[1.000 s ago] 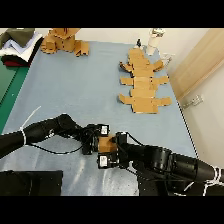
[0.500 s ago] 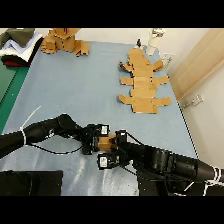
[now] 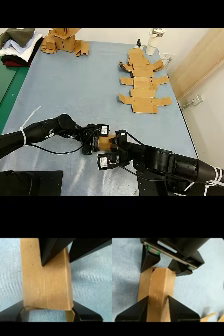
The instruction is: Fold the box.
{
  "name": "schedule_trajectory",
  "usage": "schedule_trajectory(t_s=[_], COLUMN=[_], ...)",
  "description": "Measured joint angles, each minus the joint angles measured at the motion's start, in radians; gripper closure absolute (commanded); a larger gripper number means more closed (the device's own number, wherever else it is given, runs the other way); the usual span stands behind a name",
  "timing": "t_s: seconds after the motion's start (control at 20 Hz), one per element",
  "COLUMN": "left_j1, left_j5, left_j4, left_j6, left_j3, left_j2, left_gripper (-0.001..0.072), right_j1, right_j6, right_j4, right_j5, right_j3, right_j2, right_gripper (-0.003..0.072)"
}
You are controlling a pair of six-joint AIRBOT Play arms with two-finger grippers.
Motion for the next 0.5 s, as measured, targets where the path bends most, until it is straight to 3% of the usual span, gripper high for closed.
schedule_trajectory(t_s=[0.5], left_j1=[0.000], left_j5=[0.000], left_j4=[0.000], left_j6=[0.000], left_j3=[0.000], left_j2=[0.000], left_gripper=[0.0417], right_j1=[-0.001], right_j6=[-0.001], right_j4=[-0.007], right_j5=[-0.016], right_j3=[0.001], right_j2=[0.013], right_gripper=[0.0353])
